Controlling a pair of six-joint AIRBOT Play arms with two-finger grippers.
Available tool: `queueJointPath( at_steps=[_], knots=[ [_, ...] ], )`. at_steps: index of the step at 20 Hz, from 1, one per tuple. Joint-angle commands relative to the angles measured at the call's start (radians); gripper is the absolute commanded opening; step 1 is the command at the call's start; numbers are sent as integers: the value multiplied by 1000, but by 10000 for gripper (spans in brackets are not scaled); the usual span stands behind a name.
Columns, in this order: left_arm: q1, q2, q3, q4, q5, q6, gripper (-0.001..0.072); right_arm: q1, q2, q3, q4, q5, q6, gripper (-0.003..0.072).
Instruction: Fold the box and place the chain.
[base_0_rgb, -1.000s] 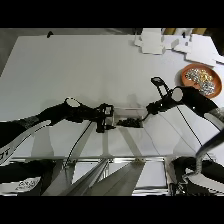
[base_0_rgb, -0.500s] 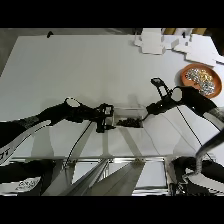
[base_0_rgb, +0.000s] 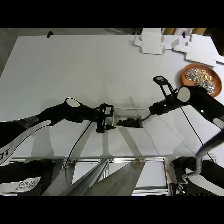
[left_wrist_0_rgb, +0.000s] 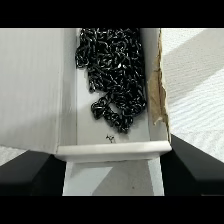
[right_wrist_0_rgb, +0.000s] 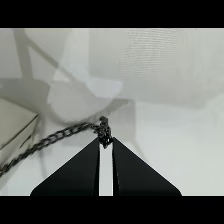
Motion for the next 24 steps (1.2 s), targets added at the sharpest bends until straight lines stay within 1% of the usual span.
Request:
queueJointPath(
  at_steps=[1, 4, 6, 9, 11, 12, 14, 16, 19, 21, 22, 23, 24],
  knots=[
    [0, 0, 0, 0, 0, 0, 490, 1, 148, 0, 43, 117, -50, 22],
    [0, 0, 0, 0, 0, 0, 490, 1, 284, 0, 230, 204, -165, 22],
    [0, 0, 0, 0, 0, 0, 490, 1, 352, 0, 340, 216, -192, 22],
    [0, 0, 0, 0, 0, 0, 490, 1, 402, 0, 565, 216, -318, 22],
    [0, 0, 0, 0, 0, 0, 490, 1, 400, -1, 711, 205, -408, 22],
    [0, 0, 0, 0, 0, 0, 490, 3, 399, -1, 758, 186, -440, 22],
    [0, 0, 0, 0, 0, 0, 490, 55, 396, -3, 766, 93, -447, 23],
    [0, 0, 0, 0, 0, 0, 490, 151, 364, -6, 739, -3, -474, 23],
    [0, 0, 0, 0, 0, 0, 490, 262, 249, -6, 636, -133, -470, 23],
    [0, 0, 0, 0, 0, 0, 490, 278, 166, -6, 624, -168, -467, 27],
    [0, 0, 0, 0, 0, 0, 490, 282, 134, -6, 624, -170, -467, 77],
    [0, 0, 0, 0, 0, 0, 490, 291, 107, -6, 621, -169, -468, 170],
    [0, 0, 0, 0, 0, 0, 490, 298, 96, -5, 620, -173, -468, 225]
  ],
)
